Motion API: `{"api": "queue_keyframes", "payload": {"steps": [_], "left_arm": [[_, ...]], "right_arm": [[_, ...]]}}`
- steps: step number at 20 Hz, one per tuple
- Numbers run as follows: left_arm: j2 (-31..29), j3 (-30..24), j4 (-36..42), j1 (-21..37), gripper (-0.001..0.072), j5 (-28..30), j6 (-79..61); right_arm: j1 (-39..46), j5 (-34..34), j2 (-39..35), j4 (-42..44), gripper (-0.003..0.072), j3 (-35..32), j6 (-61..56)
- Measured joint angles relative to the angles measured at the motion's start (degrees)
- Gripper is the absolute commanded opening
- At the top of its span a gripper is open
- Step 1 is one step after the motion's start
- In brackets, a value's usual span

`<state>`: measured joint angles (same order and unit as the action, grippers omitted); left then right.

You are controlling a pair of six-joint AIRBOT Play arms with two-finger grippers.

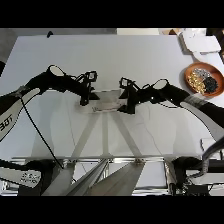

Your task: Fold the box and place the chain.

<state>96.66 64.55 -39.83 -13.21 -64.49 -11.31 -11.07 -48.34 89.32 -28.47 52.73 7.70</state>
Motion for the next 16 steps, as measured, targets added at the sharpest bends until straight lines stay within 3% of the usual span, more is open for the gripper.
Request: {"api": "queue_keyframes", "payload": {"steps": [11,16], "left_arm": [[0.0,0.0,0.0,0.0,0.0012,-0.09,-0.04],[0.0,0.0,-0.02,0.0,0.0012,-0.11,-0.04]], "right_arm": [[1.51,-0.42,0.55,-5.29,0.0692,0.42,-4.72],[1.86,-2.49,0.57,-1.29,0.0692,0.42,0.07]]}}
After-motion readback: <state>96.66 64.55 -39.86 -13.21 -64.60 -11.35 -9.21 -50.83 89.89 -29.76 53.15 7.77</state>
